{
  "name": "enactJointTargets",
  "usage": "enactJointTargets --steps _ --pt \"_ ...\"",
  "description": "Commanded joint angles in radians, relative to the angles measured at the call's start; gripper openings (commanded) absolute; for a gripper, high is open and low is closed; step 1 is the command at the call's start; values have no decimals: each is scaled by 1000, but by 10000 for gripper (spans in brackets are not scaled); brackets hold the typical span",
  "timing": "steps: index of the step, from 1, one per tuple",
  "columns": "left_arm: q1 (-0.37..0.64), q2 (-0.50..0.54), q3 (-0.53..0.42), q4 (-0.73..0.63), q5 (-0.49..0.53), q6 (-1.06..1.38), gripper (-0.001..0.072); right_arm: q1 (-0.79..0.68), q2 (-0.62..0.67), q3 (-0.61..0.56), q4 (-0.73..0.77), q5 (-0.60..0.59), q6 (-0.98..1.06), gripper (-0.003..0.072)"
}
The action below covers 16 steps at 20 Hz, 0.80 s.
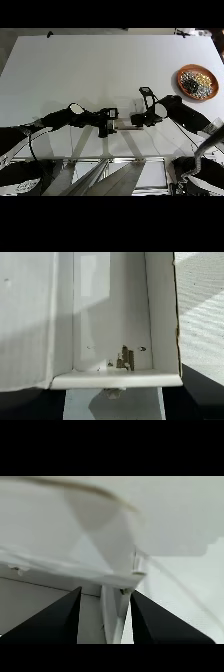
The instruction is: Fold the box and place the chain.
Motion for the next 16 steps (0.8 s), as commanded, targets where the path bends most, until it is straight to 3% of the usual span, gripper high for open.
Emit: enactJointTargets --steps 1,8,13,16 --pt "0 1 0 0 0 0 346 29 -1 0 -23 -18 23 341" --pt "0 1 0 0 -1 0 346 51 -12 0 -172 3 204 333" --pt "0 1 0 0 -2 0 346 59 -101 0 -174 47 203 313" --pt "0 1 0 0 -2 0 346 69 -106 0 -177 11 205 312"
